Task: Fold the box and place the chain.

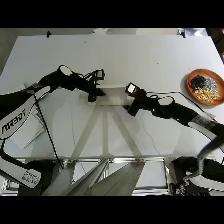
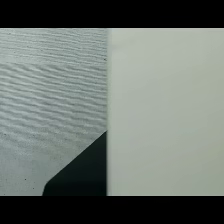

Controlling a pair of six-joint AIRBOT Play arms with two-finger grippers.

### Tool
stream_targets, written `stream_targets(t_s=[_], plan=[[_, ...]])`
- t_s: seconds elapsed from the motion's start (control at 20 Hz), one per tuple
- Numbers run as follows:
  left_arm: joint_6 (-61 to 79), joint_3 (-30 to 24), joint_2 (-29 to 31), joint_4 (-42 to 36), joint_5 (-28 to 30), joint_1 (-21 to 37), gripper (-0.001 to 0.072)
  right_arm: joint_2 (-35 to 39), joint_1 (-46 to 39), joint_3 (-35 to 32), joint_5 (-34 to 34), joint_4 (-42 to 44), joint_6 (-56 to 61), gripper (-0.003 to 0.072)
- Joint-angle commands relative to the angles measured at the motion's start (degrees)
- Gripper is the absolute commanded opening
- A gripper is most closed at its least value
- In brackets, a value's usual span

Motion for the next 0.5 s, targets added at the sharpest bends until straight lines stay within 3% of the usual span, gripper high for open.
stream_targets(t_s=[0.0, 0.15, 0.35, 0.45], plan=[[0.0, 0.0, 0.0, 0.0, 0.0, 0.0, 0.0012, -0.4, 0.3, 2.1, -1.3, -0.2, 1.7, 0.0683], [0.0, 0.0, 0.0, 0.0, 0.0, 0.0, 0.0012, -0.5, -0.2, 4.3, 5.0, -8.3, 4.0, 0.0683], [0.0, 0.0, 0.0, 0.0, 0.0, 0.0, 0.0012, -0.5, -2.1, 7.3, 7.9, -25.9, 16.8, 0.0683], [0.0, 0.0, 0.0, 0.0, 0.0, 0.0, 0.0012, -0.5, -3.4, 8.2, 8.6, -27.5, 18.3, 0.0683]])
